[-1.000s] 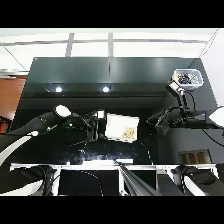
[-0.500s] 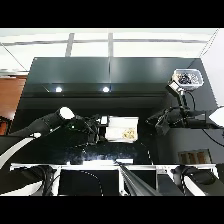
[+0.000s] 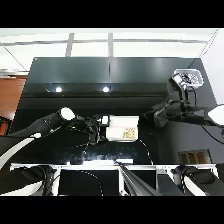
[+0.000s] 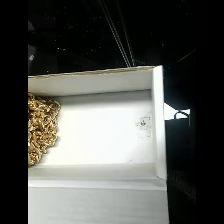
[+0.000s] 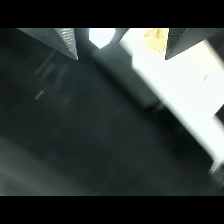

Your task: Fold the box and place the chain.

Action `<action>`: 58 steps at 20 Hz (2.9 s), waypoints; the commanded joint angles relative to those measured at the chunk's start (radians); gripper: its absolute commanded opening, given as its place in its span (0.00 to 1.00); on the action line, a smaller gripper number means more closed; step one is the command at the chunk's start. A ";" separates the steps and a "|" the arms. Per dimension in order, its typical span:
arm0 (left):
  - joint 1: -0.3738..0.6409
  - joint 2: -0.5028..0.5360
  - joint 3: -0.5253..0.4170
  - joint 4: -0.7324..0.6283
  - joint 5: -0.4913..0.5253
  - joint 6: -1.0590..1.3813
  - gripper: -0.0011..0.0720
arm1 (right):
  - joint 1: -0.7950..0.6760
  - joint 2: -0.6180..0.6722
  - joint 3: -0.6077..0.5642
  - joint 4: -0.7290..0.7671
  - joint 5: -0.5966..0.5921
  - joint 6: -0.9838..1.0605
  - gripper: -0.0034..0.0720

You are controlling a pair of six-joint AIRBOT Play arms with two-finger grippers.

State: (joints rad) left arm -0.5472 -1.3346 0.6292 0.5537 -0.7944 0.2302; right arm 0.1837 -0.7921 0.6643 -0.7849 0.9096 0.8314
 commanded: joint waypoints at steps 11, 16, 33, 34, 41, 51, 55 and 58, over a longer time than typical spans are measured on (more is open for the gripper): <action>-0.001 -0.001 0.000 0.003 0.003 -0.001 0.47 | 0.186 -0.182 0.117 -0.058 0.029 -0.518 0.86; -0.001 -0.001 0.000 0.003 0.002 -0.001 0.47 | 0.186 -0.174 0.064 -0.081 0.201 -0.486 0.86; -0.001 -0.001 0.000 0.003 0.002 -0.001 0.47 | 0.283 -0.190 -0.013 -0.080 0.128 -0.582 0.86; -0.001 -0.001 0.000 0.003 0.002 0.000 0.47 | 0.290 -0.195 -0.013 -0.080 0.113 -0.582 0.86; -0.001 -0.001 0.000 0.003 0.002 -0.001 0.47 | 0.303 -0.197 -0.013 -0.080 0.062 -0.581 0.62; -0.001 -0.001 0.000 0.003 0.002 -0.001 0.47 | 0.303 -0.197 -0.013 -0.077 0.067 -0.576 0.21; -0.001 -0.001 0.000 0.003 0.002 -0.001 0.47 | 0.303 -0.197 -0.013 -0.077 0.095 -0.573 0.22; -0.001 -0.001 0.000 0.003 0.002 -0.001 0.47 | 0.303 -0.197 -0.013 -0.077 0.092 -0.570 0.37</action>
State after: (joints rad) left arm -0.5472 -1.3346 0.6296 0.5571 -0.7925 0.2295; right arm 0.4866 -0.9890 0.6521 -0.8635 1.0000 0.2588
